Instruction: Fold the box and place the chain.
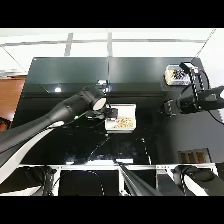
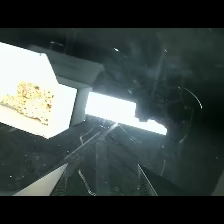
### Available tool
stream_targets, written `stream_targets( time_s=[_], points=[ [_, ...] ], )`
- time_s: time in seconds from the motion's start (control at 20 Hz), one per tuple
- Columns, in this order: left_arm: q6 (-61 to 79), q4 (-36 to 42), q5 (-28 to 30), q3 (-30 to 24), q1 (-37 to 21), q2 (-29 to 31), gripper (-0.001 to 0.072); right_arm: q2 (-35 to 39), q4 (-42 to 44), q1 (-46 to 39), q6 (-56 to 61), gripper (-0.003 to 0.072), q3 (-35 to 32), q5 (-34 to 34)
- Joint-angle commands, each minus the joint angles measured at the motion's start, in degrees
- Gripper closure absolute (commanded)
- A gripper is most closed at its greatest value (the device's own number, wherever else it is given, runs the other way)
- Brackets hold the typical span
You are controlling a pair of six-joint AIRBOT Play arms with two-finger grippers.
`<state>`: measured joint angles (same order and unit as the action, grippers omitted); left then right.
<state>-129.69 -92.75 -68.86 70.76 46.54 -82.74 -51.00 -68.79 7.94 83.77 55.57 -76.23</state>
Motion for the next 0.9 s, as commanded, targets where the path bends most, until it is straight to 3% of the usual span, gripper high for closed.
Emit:
stream_targets(
  time_s=[0.0,0.1,0.25,0.35,0.45,0.55,0.65,0.85],
  points=[
    [5.8,-12.1,-5.6,-2.4,-0.8,8.3,0.0017,0.1,-3.8,-0.1,0.9,0.0218,0.0,-0.7],
    [5.9,-14.7,-5.9,-8.1,-4.9,14.3,0.0018,0.1,-5.4,-0.1,1.5,0.0218,0.0,-0.4],
    [6.7,-8.3,-3.2,-19.8,-17.6,21.9,0.0019,0.1,-5.2,-0.1,1.5,0.0218,0.0,1.3],
    [7.6,6.4,5.0,-27.9,-26.8,24.1,0.0021,0.1,-5.2,-0.1,1.5,0.0218,0.0,2.1],
    [26.4,25.9,13.5,-33.7,-31.8,23.3,0.0023,0.1,-5.2,-0.1,1.5,0.0218,0.0,1.6],
    [55.4,43.5,14.4,-35.7,-32.3,21.7,0.0021,0.1,-5.2,-0.1,1.5,0.0218,0.0,1.4],
    [70.4,52.5,10.3,-35.6,-32.1,19.9,0.0021,0.1,-5.2,-0.1,1.5,0.0218,0.0,1.4],
    [84.0,53.2,10.1,-35.6,-31.6,15.4,0.0021,0.1,-5.2,-0.1,1.5,0.0218,0.0,1.6]
  ],
)
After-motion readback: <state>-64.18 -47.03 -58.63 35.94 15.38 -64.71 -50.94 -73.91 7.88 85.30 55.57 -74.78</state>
